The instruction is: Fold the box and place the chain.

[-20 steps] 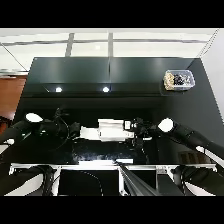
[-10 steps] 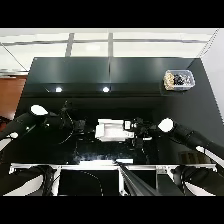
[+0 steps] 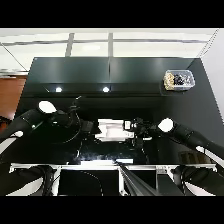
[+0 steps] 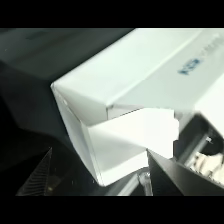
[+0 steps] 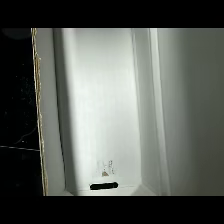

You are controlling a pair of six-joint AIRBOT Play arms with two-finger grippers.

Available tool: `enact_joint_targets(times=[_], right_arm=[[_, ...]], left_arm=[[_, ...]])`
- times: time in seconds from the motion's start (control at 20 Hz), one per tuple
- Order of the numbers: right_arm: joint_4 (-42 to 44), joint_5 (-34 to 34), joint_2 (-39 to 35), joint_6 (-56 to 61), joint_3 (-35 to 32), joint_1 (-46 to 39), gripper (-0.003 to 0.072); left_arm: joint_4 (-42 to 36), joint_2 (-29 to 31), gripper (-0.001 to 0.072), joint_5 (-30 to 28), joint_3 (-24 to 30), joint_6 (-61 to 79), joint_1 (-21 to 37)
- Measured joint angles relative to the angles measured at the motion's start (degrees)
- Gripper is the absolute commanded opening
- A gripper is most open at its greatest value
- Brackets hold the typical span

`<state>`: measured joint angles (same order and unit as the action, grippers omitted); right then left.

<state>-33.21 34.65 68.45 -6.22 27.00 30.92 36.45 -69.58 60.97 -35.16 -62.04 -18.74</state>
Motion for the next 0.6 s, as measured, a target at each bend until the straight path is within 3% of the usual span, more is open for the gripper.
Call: enact_joint_targets(times=[0.25,0.6], right_arm=[[0.00,0.00,0.00,0.00,0.00,0.02,0.0434],[0.00,0.00,0.00,0.00,0.00,0.00,0.0433]], left_arm=[[4.48,0.00,0.0699,-7.96,-0.17,-8.48,-5.60],[6.78,-0.02,0.0683,-12.41,-0.55,-15.10,-9.20]])
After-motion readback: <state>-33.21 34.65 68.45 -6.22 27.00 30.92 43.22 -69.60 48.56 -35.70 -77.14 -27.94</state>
